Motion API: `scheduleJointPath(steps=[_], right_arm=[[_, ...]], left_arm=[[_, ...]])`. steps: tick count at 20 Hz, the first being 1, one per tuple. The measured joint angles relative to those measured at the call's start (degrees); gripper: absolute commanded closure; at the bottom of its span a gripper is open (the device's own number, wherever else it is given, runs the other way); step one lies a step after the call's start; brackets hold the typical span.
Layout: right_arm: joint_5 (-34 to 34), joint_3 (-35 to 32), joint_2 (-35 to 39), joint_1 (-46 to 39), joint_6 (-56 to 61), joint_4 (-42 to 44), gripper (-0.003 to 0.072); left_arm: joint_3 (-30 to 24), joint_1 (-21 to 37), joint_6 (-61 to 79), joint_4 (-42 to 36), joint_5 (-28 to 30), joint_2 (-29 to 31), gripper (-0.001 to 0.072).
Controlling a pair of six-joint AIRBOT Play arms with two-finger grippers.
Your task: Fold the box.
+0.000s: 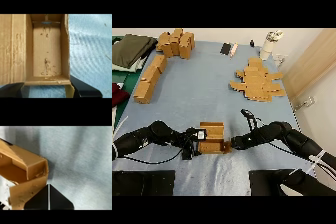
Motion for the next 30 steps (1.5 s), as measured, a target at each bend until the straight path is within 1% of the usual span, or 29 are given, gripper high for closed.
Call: scheduleJointPath(steps=[1,2,10,11,12,13,20,23,25,28,30], right_arm=[[-0.2,0.5,0.0,0.1,-0.2,0.2,0.0362],[-0.4,0.8,0.0,0.2,-0.3,0.3,0.0334],[-1.8,1.5,0.0,0.3,-0.6,0.9,0.0331],[-1.9,1.6,0.0,0.3,-0.6,0.9,0.0311],[-2.1,1.6,0.0,0.3,-0.6,1.3,0.0219],[-2.3,1.6,0.0,0.3,-0.6,1.5,0.0193],[-2.5,1.7,0.0,0.3,-1.2,2.8,0.0192],[-0.7,2.3,-0.3,1.0,-1.3,3.1,0.0193],[0.7,3.1,-1.7,2.9,-1.2,3.1,0.0196],[1.5,6.4,-6.7,8.0,2.0,-0.2,0.0199],[0.6,10.6,-10.7,12.0,7.9,-6.6,0.0201]], left_arm=[[0.0,0.0,0.0,0.0,0.0,0.0,0.0264],[0.0,0.0,0.0,0.0,0.0,0.0,0.0264],[0.0,0.0,0.0,0.0,0.0,0.0,0.0263],[0.0,0.0,0.0,0.0,0.0,0.0,0.0264],[0.0,0.0,0.0,0.0,0.0,0.0,0.0264],[0.0,0.0,0.0,0.0,0.0,0.0,0.0264],[0.0,0.0,0.0,0.0,0.0,0.0,0.0264],[0.0,0.0,0.0,0.0,0.0,0.0,0.0263],[0.0,0.0,0.0,0.0,0.0,0.0,0.0264],[0.0,0.0,0.0,0.0,0.0,0.0,0.0264],[0.0,0.0,0.0,0.0,0.0,0.0,0.0264]])
